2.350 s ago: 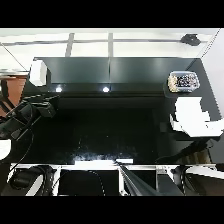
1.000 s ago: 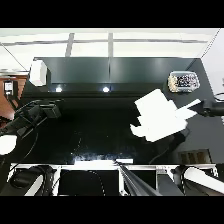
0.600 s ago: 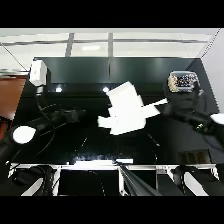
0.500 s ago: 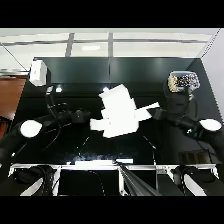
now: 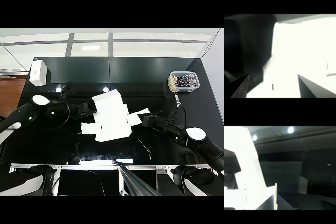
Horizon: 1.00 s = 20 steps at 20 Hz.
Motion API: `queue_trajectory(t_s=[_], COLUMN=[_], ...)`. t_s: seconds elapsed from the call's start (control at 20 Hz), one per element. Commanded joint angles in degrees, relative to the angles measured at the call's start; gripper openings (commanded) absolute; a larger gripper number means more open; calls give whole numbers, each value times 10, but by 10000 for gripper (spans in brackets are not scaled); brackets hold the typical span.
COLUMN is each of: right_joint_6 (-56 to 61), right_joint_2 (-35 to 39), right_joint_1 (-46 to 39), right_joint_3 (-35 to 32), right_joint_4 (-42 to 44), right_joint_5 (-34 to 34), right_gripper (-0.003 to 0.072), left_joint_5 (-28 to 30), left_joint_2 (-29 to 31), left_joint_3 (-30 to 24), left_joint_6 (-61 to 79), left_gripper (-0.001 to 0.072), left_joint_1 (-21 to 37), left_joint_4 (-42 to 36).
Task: Fold the box and place the chain.
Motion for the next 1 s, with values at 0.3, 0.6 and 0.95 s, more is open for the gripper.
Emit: queue_trajectory(t_s=[0.3, 0.6, 0.95], right_joint_6=[0, 0, 0], right_joint_2=[1, 1, 1], right_joint_1=[8, 8, 4], right_joint_3=[-1, -1, 1], right_joint_4=[3, 3, -25], right_joint_5=[10, 23, 21], right_gripper=[13, 13, 14], left_joint_5=[-251, -319, -327], left_joint_2=[-205, -242, -241], left_joint_3=[141, 174, 187], left_joint_6=[211, 309, 367], left_gripper=[706, 384, 25], left_joint_1=[-1, -3, -2], left_joint_4=[-65, -35, -35])
